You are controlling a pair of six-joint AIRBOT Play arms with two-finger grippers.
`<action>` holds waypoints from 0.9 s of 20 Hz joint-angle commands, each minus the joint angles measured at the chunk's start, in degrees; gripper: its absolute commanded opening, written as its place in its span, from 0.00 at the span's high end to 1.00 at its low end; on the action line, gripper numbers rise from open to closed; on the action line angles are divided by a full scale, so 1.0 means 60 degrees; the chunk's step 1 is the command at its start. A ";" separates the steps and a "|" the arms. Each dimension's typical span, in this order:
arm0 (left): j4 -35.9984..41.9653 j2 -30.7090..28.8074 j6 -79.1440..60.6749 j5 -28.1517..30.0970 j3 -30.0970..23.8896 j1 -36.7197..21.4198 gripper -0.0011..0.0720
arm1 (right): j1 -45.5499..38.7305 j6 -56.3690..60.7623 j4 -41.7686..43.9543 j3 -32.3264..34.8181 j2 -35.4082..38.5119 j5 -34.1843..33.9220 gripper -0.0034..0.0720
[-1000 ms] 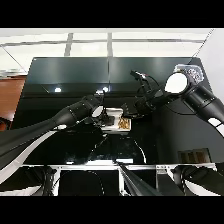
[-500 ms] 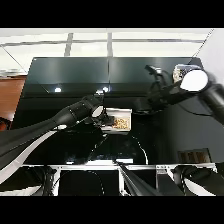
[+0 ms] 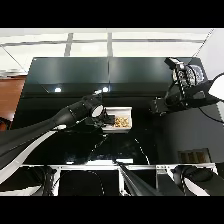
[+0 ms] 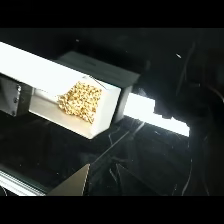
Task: Fold the box and place the chain.
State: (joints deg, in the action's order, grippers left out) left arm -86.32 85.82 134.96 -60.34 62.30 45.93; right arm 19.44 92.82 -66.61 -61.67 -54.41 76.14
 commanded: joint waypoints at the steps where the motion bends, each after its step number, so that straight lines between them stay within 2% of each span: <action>1: -0.0138 -0.0226 0.0302 -0.0186 0.0055 -0.0004 0.52 | 0.0157 -0.0044 -0.0051 0.0004 0.0069 -0.0306 0.68; 2: -0.0375 -0.0353 0.0066 -0.0484 0.0168 -0.0044 0.40 | 0.0157 -0.0044 -0.0051 0.0004 0.0069 -0.0368 0.68; 5: -0.1515 -0.1264 -0.1559 -0.1574 0.0306 -0.0153 0.40 | 0.0153 -0.0040 -0.0087 0.0004 0.0069 -0.0550 0.68; 8: -0.2634 -0.3060 -0.2911 -0.2022 -0.0109 -0.0280 0.40 | 0.0153 -0.0040 -0.0095 0.0004 0.0069 -0.0561 0.68; 9: -0.3056 -0.3770 -0.2943 -0.2022 -0.0499 -0.0579 0.40 | 0.0153 -0.0040 -0.0095 0.0004 0.0069 -0.0561 0.68; 11: -0.3024 -0.5264 -0.3206 -0.1989 -0.1596 -0.2142 0.40 | 0.0153 -0.0040 -0.0095 0.0004 0.0069 -0.0561 0.68; 13: -0.1224 -0.6382 -0.4819 -0.1417 -0.2608 -0.4269 0.40 | 0.0153 -0.0036 -0.0095 0.0004 0.0066 -0.0616 0.68; 14: 0.0707 -0.6717 -0.6747 -0.1177 -0.3111 -0.5479 0.40 | 0.0153 -0.0036 -0.0095 0.0004 0.0066 -0.0696 0.68; 16: 0.5315 -0.6579 -1.1970 -0.2065 -0.3901 -0.7493 0.40 | 0.0153 -0.0036 -0.0091 0.0004 0.0066 -0.0889 0.68; 17: 0.6980 -0.6481 -1.4896 -0.2273 -0.4299 -0.7941 0.40 | 0.0153 -0.0036 -0.0095 0.0004 0.0066 -0.0965 0.68; 18: 0.7854 -0.6415 -1.7362 -0.2014 -0.4677 -0.8102 0.40 | 0.0160 -0.0033 -0.0076 0.0004 0.0058 -0.1038 0.68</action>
State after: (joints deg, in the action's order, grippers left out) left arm -69.84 48.53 78.39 -71.29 41.56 8.40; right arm 20.34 92.58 -67.20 -61.67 -54.04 71.37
